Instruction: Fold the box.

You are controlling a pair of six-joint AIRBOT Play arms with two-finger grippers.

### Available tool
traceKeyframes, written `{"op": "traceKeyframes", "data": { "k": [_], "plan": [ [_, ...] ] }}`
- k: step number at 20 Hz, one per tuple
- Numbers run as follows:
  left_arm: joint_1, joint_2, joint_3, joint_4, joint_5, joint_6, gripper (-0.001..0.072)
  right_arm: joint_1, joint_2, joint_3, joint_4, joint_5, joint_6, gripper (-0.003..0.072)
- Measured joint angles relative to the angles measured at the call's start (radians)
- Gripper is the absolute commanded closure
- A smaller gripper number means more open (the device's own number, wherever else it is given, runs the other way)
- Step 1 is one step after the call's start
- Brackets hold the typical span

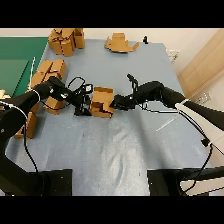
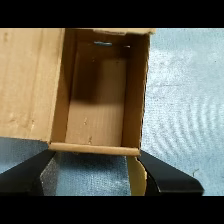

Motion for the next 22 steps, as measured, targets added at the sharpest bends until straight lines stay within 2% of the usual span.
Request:
{"op": "traceKeyframes", "data": {
  "k": [3, 7, 10, 12, 22],
  "plan": [
    [0.0, 0.0, 0.0, 0.0, -0.001, 0.0, 0.0187, 0.009, -0.006, 0.014, -0.051, -0.011, 0.045, 0.03],
    [0.0, 0.0, 0.0, 0.0, -0.003, 0.0, 0.0187, 0.045, -0.034, 0.057, -0.13, -0.032, 0.121, 0.0205],
    [0.0, 0.0, 0.0, 0.0, -0.005, 0.0, 0.0187, 0.072, -0.066, 0.114, -0.181, -0.043, 0.185, 0.0194],
    [0.0, 0.0, 0.0, 0.0, -0.005, -0.001, 0.0187, 0.085, -0.082, 0.152, -0.224, -0.059, 0.243, 0.0148],
    [0.0, 0.0, 0.0, 0.0, -0.008, -0.001, 0.0187, 0.167, -0.131, 0.241, -0.483, -0.149, 0.601, 0.0148]
  ]
}}
